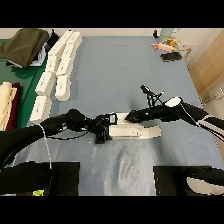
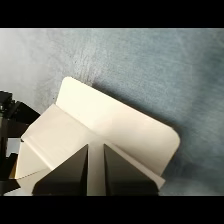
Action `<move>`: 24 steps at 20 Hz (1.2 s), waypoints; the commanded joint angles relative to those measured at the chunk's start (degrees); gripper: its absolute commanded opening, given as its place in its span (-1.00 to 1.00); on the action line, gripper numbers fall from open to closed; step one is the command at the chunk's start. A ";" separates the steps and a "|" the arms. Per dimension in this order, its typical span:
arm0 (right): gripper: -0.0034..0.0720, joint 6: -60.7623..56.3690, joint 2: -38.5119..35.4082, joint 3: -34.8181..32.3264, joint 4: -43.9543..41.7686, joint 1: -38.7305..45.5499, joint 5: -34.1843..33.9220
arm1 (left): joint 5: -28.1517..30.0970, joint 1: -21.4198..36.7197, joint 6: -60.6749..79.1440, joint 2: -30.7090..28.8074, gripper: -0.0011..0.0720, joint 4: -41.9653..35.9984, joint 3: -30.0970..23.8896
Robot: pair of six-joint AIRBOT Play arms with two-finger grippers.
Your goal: Fold the box.
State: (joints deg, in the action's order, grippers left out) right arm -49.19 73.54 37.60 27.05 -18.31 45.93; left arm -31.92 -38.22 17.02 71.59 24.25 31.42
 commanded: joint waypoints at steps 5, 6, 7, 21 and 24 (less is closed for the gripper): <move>-0.51 0.39 0.37 0.04 0.17 -0.04 0.07 | 0.00 -0.02 0.04 -0.04 0.23 0.02 0.07; -0.51 0.39 0.37 0.04 0.17 -0.04 0.07 | 0.00 -0.02 0.04 -0.04 0.23 0.02 0.07; -0.51 0.39 0.37 0.04 0.15 -0.04 0.07 | 0.00 -0.02 0.04 -0.04 0.23 0.02 0.07; -0.51 2.45 -18.58 0.02 8.07 0.09 17.90 | 0.00 -0.02 0.04 -0.04 0.23 0.02 0.07; -0.50 7.26 -24.79 -1.27 13.73 0.07 24.63 | 0.00 -0.02 0.04 -0.04 0.23 0.02 0.07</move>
